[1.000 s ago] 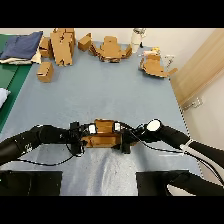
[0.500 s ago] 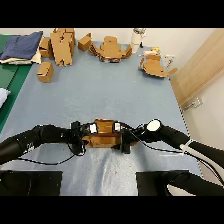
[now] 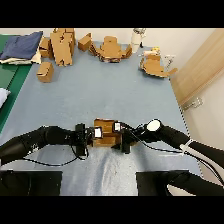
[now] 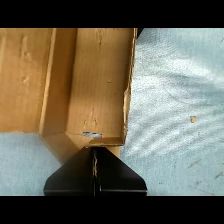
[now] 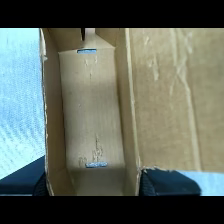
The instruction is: Fold the box.
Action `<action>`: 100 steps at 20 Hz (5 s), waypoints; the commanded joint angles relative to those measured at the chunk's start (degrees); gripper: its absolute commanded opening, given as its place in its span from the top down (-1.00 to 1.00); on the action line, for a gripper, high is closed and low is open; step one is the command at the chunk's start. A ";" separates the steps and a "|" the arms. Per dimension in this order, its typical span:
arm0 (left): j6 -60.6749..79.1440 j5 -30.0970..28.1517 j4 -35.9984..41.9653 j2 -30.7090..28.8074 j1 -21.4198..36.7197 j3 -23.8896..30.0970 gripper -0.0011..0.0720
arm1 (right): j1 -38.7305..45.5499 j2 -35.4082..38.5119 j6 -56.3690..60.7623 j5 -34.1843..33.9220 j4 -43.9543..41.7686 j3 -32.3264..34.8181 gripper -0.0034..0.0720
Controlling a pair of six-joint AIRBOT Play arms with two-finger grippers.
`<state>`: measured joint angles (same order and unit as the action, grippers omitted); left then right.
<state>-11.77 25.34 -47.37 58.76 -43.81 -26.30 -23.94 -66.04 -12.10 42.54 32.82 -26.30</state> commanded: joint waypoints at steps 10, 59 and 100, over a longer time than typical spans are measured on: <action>-3.28 10.19 -1.81 -2.75 3.54 -0.39 0.93 | 0.00 -0.07 0.02 -0.04 0.00 -0.04 -0.62; -4.79 10.14 -4.66 4.11 4.59 -6.86 0.52 | 0.00 -0.09 0.02 0.02 0.00 -0.04 -0.62; 3.17 8.55 0.07 8.11 1.38 -8.63 0.49 | 0.00 -0.09 0.04 0.26 1.03 -0.04 -0.43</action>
<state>-8.62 35.27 -47.72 66.76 -42.41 -34.87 -23.90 -66.11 -12.03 42.72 33.47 -26.35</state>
